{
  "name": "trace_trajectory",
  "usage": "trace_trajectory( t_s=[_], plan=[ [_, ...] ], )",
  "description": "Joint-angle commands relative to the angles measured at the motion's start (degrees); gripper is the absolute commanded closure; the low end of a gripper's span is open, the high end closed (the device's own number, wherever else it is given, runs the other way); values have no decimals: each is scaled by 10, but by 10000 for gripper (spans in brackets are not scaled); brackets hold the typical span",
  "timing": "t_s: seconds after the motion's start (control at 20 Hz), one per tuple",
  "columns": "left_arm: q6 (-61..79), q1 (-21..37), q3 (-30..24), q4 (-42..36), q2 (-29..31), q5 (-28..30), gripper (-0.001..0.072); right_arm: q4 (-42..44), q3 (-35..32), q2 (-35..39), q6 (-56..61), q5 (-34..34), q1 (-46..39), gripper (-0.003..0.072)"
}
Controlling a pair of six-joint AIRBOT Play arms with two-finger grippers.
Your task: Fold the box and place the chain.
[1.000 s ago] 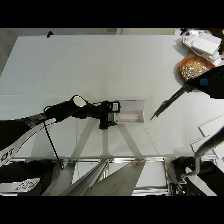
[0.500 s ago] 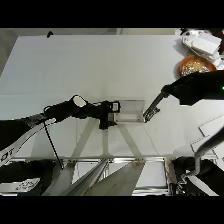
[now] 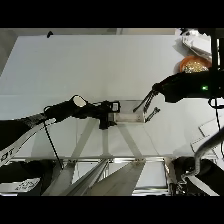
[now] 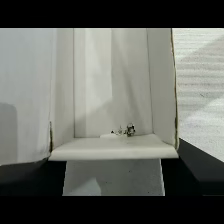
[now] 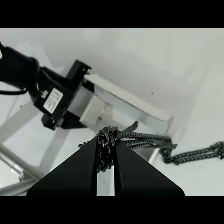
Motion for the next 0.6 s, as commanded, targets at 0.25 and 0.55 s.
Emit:
trace_trajectory(
  t_s=[0.25, 0.55],
  plan=[
    [0, 0, 0, 0, 0, 0, 574, -1, -124, -19, 17, -98, 87, 676],
    [0, 0, 0, 0, 0, 0, 574, 0, -184, -99, 20, -185, 120, 676]
  ],
)
